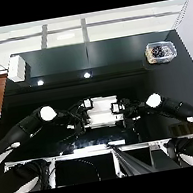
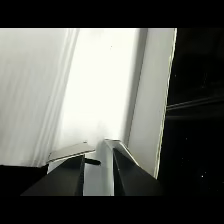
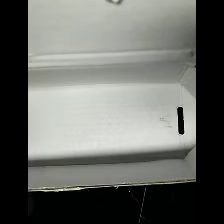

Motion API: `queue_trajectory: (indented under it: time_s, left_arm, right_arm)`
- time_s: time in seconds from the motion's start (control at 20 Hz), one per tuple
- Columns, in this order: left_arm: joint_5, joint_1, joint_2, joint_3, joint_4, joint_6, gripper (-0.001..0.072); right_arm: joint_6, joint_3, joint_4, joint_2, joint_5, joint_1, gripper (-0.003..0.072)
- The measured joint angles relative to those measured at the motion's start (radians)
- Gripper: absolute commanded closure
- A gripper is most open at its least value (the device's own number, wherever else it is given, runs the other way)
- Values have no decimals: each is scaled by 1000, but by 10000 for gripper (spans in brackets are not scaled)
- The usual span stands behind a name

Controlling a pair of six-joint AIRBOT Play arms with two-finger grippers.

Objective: Fold the box and place the chain.

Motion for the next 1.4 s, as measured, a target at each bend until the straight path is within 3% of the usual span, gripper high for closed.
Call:
queue_trajectory:
  time_s: [0.25,0.3,0.35,0.4,0.5,0.55,0.7,0.8,0.85,0.9,0.95,1.0,1.05,1.1,1.15,1.2,1.4]
  left_arm:
    - [-2,0,-5,0,-19,0,492]
    - [-2,0,-5,0,-20,0,473]
    - [-2,0,-5,0,-22,0,372]
    - [-2,0,-5,0,-25,0,359]
    - [-2,0,-5,0,-26,0,380]
    - [-2,0,-5,0,-26,0,435]
    - [-5,0,-5,0,-25,0,283]
    - [-5,0,-5,0,-25,0,309]
    - [-5,0,-5,0,-25,-1,458]
    - [-6,0,-5,0,-24,-1,525]
    - [-10,0,-5,0,-24,0,426]
    - [-8,0,-5,0,-24,0,282]
    - [-5,0,-5,0,-24,-1,268]
    - [-5,0,-5,0,-24,0,323]
    - [-6,0,-5,0,-24,-2,576]
    - [-9,1,-5,0,-24,-1,680]
    - [-52,36,23,9,37,-57,683]
  right_arm:
    - [0,0,0,0,0,0,258]
    - [0,0,0,0,0,0,257]
    - [0,0,0,0,0,0,257]
    - [0,0,0,0,0,0,257]
    - [0,0,0,0,0,0,258]
    - [0,0,0,0,0,0,258]
    - [0,0,0,0,0,0,257]
    - [0,0,0,0,0,0,258]
    - [0,0,0,0,0,0,258]
    - [0,0,0,0,0,0,258]
    - [1,0,0,0,0,0,257]
    - [1,0,0,0,0,0,257]
    - [0,0,0,0,0,0,258]
    - [0,0,0,0,0,0,257]
    - [0,0,0,0,0,0,257]
    - [1,0,0,0,0,0,258]
    - [2,0,1,0,0,0,257]
